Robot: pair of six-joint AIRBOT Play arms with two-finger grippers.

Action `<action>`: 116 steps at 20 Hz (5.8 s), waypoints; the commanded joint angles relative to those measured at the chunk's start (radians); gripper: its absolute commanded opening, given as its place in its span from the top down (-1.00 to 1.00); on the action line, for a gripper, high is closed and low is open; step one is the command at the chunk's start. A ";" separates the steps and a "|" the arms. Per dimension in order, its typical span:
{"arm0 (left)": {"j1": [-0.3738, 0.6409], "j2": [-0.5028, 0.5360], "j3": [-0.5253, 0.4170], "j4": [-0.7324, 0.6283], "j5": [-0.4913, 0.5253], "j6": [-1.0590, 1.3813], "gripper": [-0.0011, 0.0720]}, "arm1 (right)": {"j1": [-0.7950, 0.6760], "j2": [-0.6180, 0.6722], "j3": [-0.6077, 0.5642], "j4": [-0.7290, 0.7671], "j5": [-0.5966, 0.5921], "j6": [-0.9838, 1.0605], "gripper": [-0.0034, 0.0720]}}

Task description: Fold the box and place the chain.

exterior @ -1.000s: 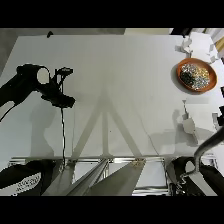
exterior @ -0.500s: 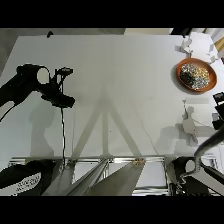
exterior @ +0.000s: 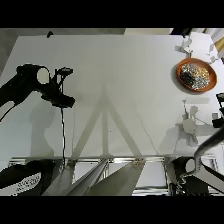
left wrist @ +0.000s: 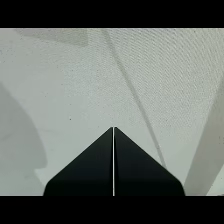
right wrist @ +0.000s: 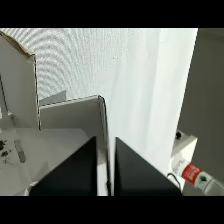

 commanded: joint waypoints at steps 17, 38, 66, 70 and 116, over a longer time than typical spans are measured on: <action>-0.001 0.000 0.000 0.000 0.000 0.000 0.94 | 0.639 0.351 -0.052 1.310 -0.039 -0.435 0.87; -0.023 -0.113 0.000 -0.866 0.200 0.752 -0.45 | 0.940 0.351 -0.085 1.211 -0.128 -0.249 0.87; -0.152 -0.324 0.011 -0.982 0.160 1.230 0.96 | 0.940 0.365 -0.066 1.267 0.001 -0.249 0.12; -0.188 -0.280 0.011 -0.956 0.235 1.407 0.96 | 0.940 0.437 -0.023 1.257 0.078 -0.252 0.01; -0.313 -0.318 0.010 -0.845 0.434 1.523 0.94 | 1.160 0.565 -0.145 1.279 0.096 -0.991 -0.92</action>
